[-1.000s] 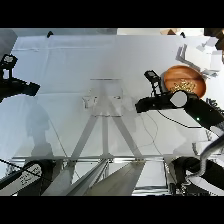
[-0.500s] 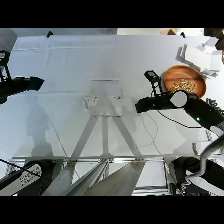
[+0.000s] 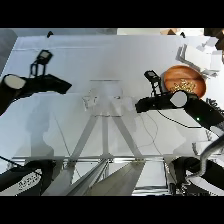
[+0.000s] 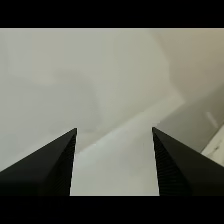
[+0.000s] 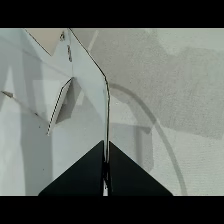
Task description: Fold the box and place the chain.
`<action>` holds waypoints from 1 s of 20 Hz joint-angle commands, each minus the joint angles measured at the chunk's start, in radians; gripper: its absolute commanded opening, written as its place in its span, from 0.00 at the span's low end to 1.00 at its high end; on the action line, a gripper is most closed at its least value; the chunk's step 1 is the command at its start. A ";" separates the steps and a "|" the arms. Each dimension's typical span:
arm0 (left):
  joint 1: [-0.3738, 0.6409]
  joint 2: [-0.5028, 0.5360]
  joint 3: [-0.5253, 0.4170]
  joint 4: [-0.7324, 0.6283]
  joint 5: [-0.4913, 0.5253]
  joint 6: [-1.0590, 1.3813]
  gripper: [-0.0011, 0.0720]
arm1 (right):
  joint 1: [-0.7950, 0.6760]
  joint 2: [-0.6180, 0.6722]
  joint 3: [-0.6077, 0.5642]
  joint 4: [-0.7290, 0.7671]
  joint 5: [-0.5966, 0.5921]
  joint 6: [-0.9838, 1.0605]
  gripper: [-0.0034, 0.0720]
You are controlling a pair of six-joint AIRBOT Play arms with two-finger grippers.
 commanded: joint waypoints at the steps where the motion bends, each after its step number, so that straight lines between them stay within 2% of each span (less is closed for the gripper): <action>1: -0.103 -0.078 0.140 0.085 -0.074 -0.098 0.72 | 0.001 0.001 0.000 0.000 0.000 0.000 0.06; 5: -0.092 -0.233 0.348 0.066 -0.385 0.011 0.73 | 0.001 0.001 0.000 0.000 0.000 0.000 0.06; 6: -0.083 -0.269 0.373 0.036 -0.443 0.084 0.80 | 0.001 0.001 0.000 0.000 0.000 0.000 0.06; 7: -0.072 -0.301 0.386 -0.008 -0.481 0.150 0.91 | 0.001 0.001 0.000 0.000 0.000 0.000 0.06; 10: -0.031 -0.360 0.391 -0.163 -0.496 0.226 0.91 | 0.001 0.001 0.000 0.000 0.000 0.000 0.06; 13: 0.000 -0.402 0.391 -0.321 -0.561 0.319 0.91 | 0.001 0.001 0.000 0.000 0.000 0.000 0.06; 14: 0.002 -0.412 0.391 -0.343 -0.578 0.348 0.88 | 0.001 0.001 0.000 0.000 0.000 0.000 0.06; 20: -0.008 -0.441 0.391 -0.336 -0.589 0.431 0.87 | 0.001 0.001 0.000 0.000 0.000 0.000 0.06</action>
